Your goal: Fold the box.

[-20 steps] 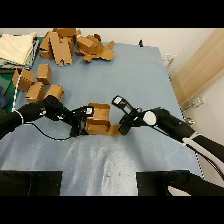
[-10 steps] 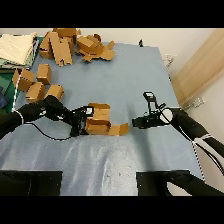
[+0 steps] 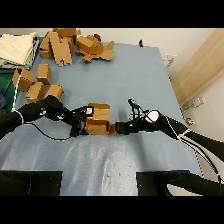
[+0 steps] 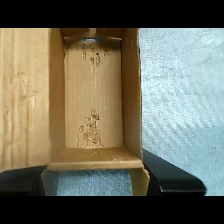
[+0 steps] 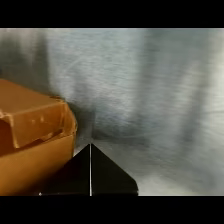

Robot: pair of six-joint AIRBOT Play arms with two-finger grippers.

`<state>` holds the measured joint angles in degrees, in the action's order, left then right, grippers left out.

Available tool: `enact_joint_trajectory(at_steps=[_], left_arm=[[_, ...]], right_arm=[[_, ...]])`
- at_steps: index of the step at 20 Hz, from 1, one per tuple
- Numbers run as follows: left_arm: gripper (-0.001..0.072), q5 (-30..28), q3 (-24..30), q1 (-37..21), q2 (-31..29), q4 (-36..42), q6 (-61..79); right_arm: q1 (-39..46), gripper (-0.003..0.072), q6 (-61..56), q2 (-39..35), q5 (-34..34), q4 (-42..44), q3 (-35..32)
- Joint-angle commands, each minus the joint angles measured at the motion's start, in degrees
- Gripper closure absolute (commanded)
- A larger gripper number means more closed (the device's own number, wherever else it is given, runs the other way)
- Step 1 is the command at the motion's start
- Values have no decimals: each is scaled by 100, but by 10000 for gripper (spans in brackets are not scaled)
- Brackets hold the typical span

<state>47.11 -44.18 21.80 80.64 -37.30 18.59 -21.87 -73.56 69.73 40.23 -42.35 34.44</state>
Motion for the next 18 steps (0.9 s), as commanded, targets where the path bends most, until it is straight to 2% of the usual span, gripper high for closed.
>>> enact_joint_trajectory(at_steps=[1,5,6,11,13,18], left_arm=[[246,2,-4,2,2,-2,-2],[246,2,-4,2,2,0,-2],[246,2,-4,2,2,-2,-2],[246,2,-4,2,2,0,0],[246,2,-4,2,2,-2,0],[246,4,-4,2,2,-2,-2]], right_arm=[[-247,688,160,-70,0,516,4],[-245,672,157,-380,-4,494,151],[-245,579,155,-393,2,483,214],[-249,575,114,-398,2,483,354],[-256,430,114,-398,13,485,358],[-256,431,59,-398,22,192,358]])
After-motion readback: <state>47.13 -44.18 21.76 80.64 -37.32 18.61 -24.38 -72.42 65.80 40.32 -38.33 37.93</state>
